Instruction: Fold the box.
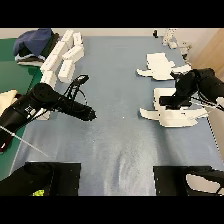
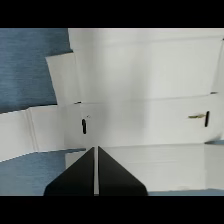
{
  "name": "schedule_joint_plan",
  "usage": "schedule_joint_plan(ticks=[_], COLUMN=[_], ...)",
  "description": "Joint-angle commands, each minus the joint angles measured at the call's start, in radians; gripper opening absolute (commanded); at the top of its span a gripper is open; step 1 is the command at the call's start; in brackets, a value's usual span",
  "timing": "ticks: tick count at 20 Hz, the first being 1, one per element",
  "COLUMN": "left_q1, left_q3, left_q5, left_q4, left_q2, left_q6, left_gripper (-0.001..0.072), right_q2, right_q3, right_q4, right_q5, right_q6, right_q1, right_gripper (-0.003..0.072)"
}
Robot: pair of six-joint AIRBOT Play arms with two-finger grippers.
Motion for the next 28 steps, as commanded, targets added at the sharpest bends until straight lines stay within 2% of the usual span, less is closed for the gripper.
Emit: schedule_joint_plan(ticks=[1, 14, 19, 22, 24, 26, 28], left_q1=[-0.001, -0.001, -0.001, -0.001, -0.001, -0.001, -0.001], left_q3=[0.000, 0.000, 0.000, 0.000, 0.000, 0.000, 0.000], left_q5=[0.000, 0.000, 0.016, 0.040, 0.050, 0.062, 0.073], left_q4=[0.000, 0.000, 0.000, 0.000, 0.000, -0.008, -0.012], left_q2=[0.001, 0.001, 0.000, 0.000, 0.000, 0.000, 0.000], left_q6=[0.000, 0.000, 0.000, 0.000, 0.000, 0.000, 0.000], left_gripper=[0.0012, 0.0012, 0.0012, 0.0012, 0.0012, 0.0012, 0.0012], right_q2=[0.000, 0.000, -0.001, 0.000, 0.000, -0.001, -0.001], right_q3=[0.000, 0.000, 0.000, 0.006, 0.031, 0.080, 0.148], right_q4=[0.000, 0.004, 0.071, 0.164, 0.171, 0.054, -0.150], right_q5=[0.000, 0.000, 0.010, 0.084, 0.108, 0.068, -0.031], right_q6=[0.000, 0.001, 0.001, 0.001, 0.001, 0.063, 0.114], right_q1=[0.000, 0.000, 0.000, 0.000, -0.001, -0.018, -0.082], right_gripper=[0.0037, 0.0038, 0.0038, 0.0038, 0.0046, 0.0466, 0.0464])
